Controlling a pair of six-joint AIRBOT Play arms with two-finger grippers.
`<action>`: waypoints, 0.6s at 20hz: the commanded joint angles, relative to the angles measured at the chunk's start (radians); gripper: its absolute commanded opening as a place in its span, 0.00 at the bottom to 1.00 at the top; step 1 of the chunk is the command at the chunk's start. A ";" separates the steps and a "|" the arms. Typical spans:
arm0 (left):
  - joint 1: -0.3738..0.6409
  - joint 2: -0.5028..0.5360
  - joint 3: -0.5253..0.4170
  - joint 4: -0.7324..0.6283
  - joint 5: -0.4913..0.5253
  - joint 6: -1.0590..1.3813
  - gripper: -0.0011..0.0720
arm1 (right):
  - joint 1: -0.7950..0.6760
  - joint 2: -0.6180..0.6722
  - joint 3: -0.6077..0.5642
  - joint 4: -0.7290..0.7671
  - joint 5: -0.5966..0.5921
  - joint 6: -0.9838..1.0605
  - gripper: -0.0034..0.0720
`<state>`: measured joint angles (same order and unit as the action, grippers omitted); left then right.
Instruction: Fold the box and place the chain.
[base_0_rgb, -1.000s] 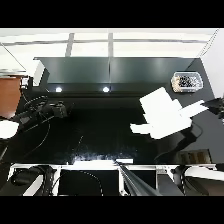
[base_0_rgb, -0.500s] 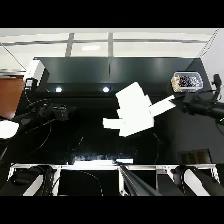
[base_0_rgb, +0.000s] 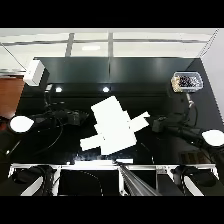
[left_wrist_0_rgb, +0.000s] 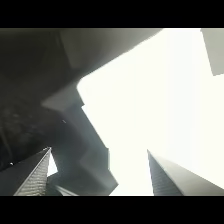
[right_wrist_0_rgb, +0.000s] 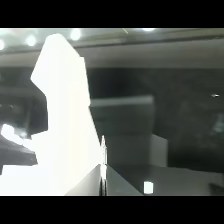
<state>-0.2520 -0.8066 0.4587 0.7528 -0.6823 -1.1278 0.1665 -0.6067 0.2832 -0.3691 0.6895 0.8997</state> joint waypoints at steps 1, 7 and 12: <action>-0.026 -0.114 0.027 -0.043 -0.058 -0.010 0.99 | 0.166 0.016 -0.063 0.002 -0.191 -0.024 0.06; 0.025 -0.379 0.084 -0.151 -0.298 -0.001 0.99 | 0.203 0.016 -0.085 0.000 -0.201 -0.015 0.06; 0.060 -0.525 0.122 -0.311 -0.381 0.199 0.99 | 0.203 0.016 -0.085 0.000 -0.200 0.000 0.06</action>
